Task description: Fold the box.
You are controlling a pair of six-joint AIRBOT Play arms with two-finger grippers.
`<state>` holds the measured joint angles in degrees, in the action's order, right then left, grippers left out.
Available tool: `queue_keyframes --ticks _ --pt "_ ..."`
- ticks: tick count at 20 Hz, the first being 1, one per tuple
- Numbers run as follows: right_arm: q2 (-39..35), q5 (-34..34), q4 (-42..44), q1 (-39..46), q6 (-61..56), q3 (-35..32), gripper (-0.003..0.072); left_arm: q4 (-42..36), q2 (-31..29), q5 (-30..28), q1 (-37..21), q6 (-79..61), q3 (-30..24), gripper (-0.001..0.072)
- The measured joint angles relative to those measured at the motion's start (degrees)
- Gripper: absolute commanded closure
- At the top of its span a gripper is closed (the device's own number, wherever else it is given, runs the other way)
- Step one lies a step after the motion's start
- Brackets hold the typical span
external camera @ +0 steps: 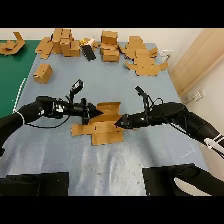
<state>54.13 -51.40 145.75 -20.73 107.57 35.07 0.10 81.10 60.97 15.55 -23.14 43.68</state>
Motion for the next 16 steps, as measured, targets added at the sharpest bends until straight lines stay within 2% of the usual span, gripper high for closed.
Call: queue_keyframes --ticks 7,11,16 --pt "0.0 1.7 -6.1 -1.4 -6.6 0.0 0.0683 -2.6 -0.8 1.2 0.9 -9.4 -5.7 0.0697" --pt "0.0 1.9 -7.4 -1.6 -8.2 0.0 0.0683 -3.5 -0.8 2.2 0.6 -10.7 -6.6 0.0697" --pt "-0.2 2.0 -7.8 -2.0 -9.4 0.0 0.0683 -4.4 -0.8 6.8 -1.3 -7.0 -6.7 0.0697"
